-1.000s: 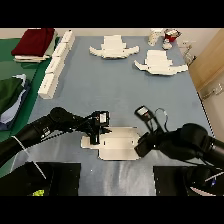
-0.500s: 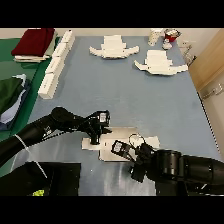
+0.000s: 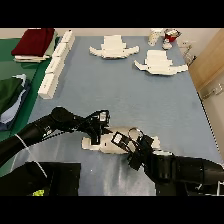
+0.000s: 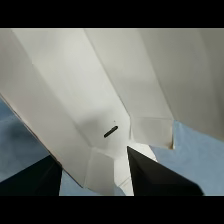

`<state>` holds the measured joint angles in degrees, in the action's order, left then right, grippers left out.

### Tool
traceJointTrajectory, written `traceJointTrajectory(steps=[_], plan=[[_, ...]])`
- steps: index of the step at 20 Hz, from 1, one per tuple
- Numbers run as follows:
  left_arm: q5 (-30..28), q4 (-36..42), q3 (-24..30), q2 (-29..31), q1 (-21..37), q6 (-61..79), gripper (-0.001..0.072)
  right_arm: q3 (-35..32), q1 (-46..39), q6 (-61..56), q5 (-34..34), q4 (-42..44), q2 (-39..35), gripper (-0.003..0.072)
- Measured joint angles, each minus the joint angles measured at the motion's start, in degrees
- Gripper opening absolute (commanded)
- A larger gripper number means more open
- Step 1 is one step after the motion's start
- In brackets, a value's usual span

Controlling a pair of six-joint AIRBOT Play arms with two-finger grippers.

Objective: Fold the box.

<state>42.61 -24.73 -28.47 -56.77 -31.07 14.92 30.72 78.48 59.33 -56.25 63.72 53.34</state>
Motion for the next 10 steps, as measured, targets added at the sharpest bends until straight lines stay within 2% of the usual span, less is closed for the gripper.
traceJointTrajectory(steps=[10], plan=[[0.83,-0.96,0.00,0.00,0.00,-0.83,0.0015,0.13,-3.21,-2.47,-1.57,-2.16,-5.99,0.0596]])
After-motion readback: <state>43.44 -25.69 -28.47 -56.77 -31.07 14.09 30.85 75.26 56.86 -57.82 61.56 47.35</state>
